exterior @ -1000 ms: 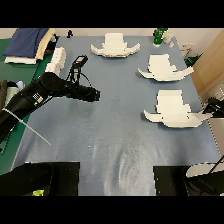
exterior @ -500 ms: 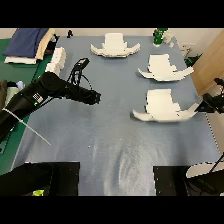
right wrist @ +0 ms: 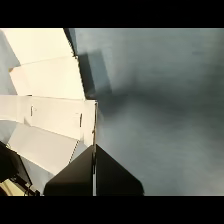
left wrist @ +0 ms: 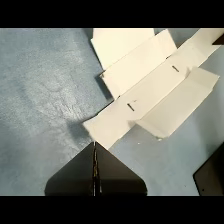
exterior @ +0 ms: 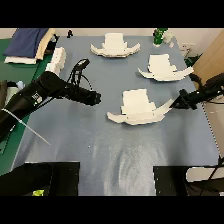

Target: Fold the box.

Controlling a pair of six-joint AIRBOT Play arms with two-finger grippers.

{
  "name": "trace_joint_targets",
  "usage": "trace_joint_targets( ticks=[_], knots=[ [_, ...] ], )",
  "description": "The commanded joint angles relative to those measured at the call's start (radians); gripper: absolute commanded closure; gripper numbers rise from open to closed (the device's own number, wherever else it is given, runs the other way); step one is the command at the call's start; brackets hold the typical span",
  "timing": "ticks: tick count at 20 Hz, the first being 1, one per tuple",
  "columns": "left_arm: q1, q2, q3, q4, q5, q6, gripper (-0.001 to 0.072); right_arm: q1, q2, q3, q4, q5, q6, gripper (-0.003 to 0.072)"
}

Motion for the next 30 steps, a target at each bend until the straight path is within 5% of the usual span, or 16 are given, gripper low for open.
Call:
trace_joint_targets(
  ticks=[1, 4, 8, 10, 11, 15, 25, 26, 30],
  knots=[
    [0.027, 0.017, 0.0, -0.003, -0.086, 0.008, 0.0694, 0.117, 0.193, -0.24, 0.037, 0.144, 0.087, 0.0684],
    [0.067, 0.066, -0.021, -0.003, -0.201, 0.032, 0.0695, 0.186, 0.433, -0.472, 0.035, 0.196, 0.156, 0.0684],
    [0.069, 0.19, -0.144, -0.003, -0.214, 0.034, 0.0695, 0.247, 0.728, -0.689, -0.014, 0.321, 0.229, 0.0677],
    [0.069, 0.225, -0.179, -0.003, -0.215, 0.034, 0.0694, 0.247, 0.777, -0.707, -0.085, 0.363, 0.237, 0.046],
    [0.069, 0.228, -0.183, -0.003, -0.219, 0.034, 0.0694, 0.245, 0.769, -0.697, -0.144, 0.362, 0.272, 0.0389],
    [0.069, 0.227, -0.182, -0.003, -0.192, 0.034, 0.0693, 0.245, 0.649, -0.632, -0.237, 0.358, 0.273, 0.0387],
    [0.068, 0.228, -0.182, -0.003, -0.194, 0.039, 0.0694, 0.263, 0.254, -0.463, 0.009, 0.135, -0.044, 0.0394],
    [0.068, 0.228, -0.182, -0.003, -0.192, 0.039, 0.0693, 0.263, 0.24, -0.463, 0.009, 0.137, -0.052, 0.0409],
    [0.068, 0.228, -0.182, -0.008, -0.176, 0.016, 0.0692, 0.263, 0.235, -0.463, 0.035, 0.188, -0.098, 0.0684]
  ],
)
